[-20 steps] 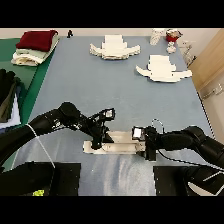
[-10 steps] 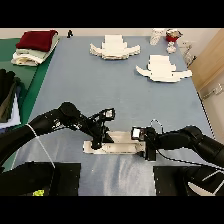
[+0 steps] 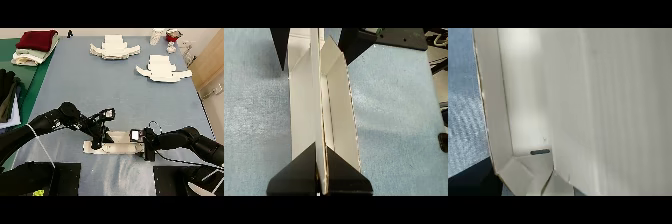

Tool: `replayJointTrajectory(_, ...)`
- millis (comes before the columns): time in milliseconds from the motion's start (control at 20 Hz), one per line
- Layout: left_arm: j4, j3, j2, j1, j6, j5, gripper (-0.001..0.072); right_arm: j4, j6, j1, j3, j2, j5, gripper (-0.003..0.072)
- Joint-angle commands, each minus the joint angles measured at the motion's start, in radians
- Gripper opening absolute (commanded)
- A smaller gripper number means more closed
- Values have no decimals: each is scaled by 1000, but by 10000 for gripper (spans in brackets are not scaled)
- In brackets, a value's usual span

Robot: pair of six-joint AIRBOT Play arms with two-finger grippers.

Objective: Fold the box.

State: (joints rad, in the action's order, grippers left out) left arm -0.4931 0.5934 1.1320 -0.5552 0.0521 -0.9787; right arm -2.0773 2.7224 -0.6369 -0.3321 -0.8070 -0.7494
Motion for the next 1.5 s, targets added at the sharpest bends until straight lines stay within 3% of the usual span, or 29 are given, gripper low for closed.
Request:
replayJointTrajectory(0, 0, 1, 0, 0, 0, 0, 15, -14, 21, -1, 8, 19, 0, 662)
replayJointTrajectory(950, 0, 1, 0, 0, 0, 0, 15, -64, 106, -1, 58, 22, 61, 661)
replayJointTrajectory(1000, 0, 1, 0, 0, 0, 0, 15, -64, 106, -1, 58, 16, 61, 652)
replayJointTrajectory(1050, 0, 1, 0, 0, 0, 0, 15, -63, 106, -1, 60, 10, 61, 512)
replayJointTrajectory(1100, 0, 1, 0, 0, 0, 0, 15, -61, 107, -1, 60, 5, 61, 448)
replayJointTrajectory(1450, 0, 1, 0, 0, 0, 0, 15, -51, 106, -1, 60, 2, 60, 457)
